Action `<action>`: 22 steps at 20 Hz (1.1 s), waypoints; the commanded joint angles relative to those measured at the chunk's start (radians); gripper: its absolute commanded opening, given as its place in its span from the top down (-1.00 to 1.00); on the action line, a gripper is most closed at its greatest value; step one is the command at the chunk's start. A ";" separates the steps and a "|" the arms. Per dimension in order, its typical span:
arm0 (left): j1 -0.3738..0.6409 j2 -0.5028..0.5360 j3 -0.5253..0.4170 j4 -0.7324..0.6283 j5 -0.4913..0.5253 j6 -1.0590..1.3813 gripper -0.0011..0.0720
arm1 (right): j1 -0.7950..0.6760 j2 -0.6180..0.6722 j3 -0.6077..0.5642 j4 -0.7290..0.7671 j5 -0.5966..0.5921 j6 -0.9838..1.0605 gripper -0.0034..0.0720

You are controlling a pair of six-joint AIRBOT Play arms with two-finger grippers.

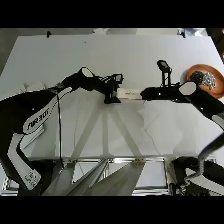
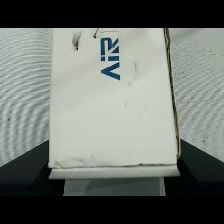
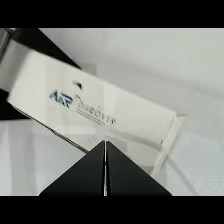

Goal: Fold the box and place the chain.

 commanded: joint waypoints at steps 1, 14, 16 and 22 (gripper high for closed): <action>0.000 0.000 0.000 0.000 0.000 0.000 0.09 | 0.003 -0.047 -0.023 -0.001 0.045 -0.016 0.87; 0.000 0.000 0.000 0.000 0.000 0.000 0.09 | -0.219 0.261 0.146 -0.227 0.101 -0.014 0.87; 0.000 0.000 0.000 0.000 0.000 0.000 0.09 | -0.286 0.272 0.146 -0.298 0.106 -0.015 0.87; -0.004 0.000 0.000 -0.016 0.000 0.000 0.09 | -0.340 0.272 0.146 -0.316 0.124 -0.015 0.86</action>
